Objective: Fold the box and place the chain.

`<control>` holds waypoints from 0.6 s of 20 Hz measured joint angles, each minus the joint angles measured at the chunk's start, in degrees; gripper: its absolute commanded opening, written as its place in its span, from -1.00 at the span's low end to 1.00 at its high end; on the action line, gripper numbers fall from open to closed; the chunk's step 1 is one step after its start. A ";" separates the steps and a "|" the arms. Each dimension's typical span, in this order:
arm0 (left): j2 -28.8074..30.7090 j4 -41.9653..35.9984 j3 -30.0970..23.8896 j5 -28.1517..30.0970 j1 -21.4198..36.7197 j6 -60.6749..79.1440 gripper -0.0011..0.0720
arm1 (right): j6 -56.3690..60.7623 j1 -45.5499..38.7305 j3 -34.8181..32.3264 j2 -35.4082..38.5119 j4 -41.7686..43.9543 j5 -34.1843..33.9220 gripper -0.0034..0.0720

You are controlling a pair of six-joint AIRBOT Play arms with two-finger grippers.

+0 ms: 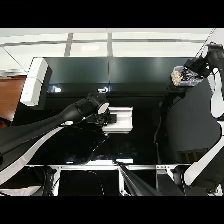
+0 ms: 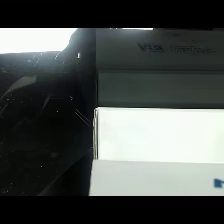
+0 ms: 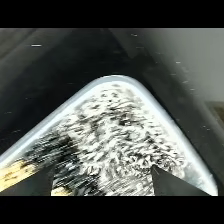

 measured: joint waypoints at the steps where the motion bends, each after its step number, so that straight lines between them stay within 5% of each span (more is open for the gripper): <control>1: 0.02 0.00 -0.02 -0.04 0.00 0.02 -0.89 | -0.02 -0.13 0.24 -0.44 -0.74 0.20 1.00; 5: 0.00 0.00 -0.02 -0.09 0.00 0.02 -0.89 | -0.24 -0.42 0.68 -1.31 -3.15 1.01 -0.08; 6: 0.02 0.00 0.00 -0.09 0.00 0.02 -0.89 | -0.24 -0.42 0.72 -1.44 -3.58 1.36 -0.72; 7: 0.02 0.00 0.00 -0.11 0.00 0.02 -0.89 | -0.33 -0.42 0.76 -1.46 -3.85 1.60 -0.88; 12: 0.02 0.00 -0.02 -0.15 0.00 0.07 -0.89 | -3.45 -0.42 0.83 1.27 -3.56 4.66 -0.88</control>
